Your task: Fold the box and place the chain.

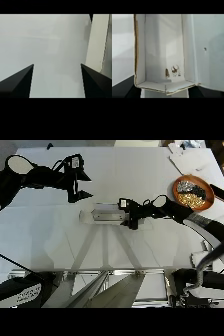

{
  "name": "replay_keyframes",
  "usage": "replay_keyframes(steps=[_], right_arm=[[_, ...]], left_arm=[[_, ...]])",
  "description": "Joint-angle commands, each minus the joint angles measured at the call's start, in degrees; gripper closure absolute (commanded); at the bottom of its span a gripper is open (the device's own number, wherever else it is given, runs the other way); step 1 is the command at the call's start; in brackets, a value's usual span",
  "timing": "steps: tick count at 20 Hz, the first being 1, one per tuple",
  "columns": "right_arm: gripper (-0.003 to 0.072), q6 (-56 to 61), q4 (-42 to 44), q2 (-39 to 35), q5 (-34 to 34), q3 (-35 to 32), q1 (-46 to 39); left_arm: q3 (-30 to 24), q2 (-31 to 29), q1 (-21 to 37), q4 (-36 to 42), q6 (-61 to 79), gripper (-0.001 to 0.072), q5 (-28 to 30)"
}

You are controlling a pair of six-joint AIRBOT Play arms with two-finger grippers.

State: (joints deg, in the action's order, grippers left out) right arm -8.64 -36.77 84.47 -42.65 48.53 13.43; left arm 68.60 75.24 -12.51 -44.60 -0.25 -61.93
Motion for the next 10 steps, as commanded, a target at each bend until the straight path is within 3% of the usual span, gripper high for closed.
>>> replay_keyframes(steps=[1, 10], right_arm=[[0.0388, 0.0, -1.0, 0.1, 1.8, 0.0, 0.0], [0.0388, -0.5, -2.3, 1.1, 2.1, 0.0, 0.0]], left_arm=[[0.0, 0.0, 0.0, 0.0, 0.0, 0.0076, 0.0], [0.0, 0.0, 0.0, 0.0, 0.0, 0.0076, 0.0]])
